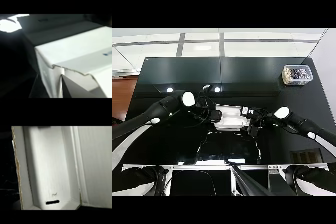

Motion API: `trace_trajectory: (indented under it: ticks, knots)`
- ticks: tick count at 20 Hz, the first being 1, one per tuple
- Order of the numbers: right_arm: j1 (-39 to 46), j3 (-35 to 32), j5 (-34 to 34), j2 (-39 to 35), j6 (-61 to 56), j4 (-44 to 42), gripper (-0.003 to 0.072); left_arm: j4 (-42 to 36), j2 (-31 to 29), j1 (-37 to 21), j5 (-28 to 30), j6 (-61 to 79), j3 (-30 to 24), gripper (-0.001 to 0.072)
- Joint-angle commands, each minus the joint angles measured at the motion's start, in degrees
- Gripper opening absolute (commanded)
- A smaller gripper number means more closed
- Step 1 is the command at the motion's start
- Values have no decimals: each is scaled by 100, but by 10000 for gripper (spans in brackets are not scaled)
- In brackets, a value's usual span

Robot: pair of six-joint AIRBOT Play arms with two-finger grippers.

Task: Fold the box and place the chain.

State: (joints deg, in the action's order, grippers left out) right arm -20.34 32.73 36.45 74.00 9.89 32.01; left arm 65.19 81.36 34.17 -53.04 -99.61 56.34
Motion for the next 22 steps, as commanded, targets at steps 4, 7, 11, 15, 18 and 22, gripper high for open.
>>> trace_trajectory:
  ticks: [4,7,11,15,18,22]
  knots:
    - [-7,7,0,-4,-2,-2,472,2024,358,619,-859,-1679,678,349]
    - [-7,4,0,-4,0,-2,471,2083,813,800,-1209,-1902,1078,349]
    - [-7,7,0,-4,0,0,471,2208,1019,929,-1329,-2590,1370,349]
    - [-7,4,0,-4,0,-2,472,2240,1078,951,-1346,-2988,1517,348]
    - [-7,4,0,-4,0,-2,472,2245,1244,1075,-1364,-2986,1733,349]
    - [-7,7,0,-4,0,-2,472,2249,1414,1163,-1515,-2986,1897,348]
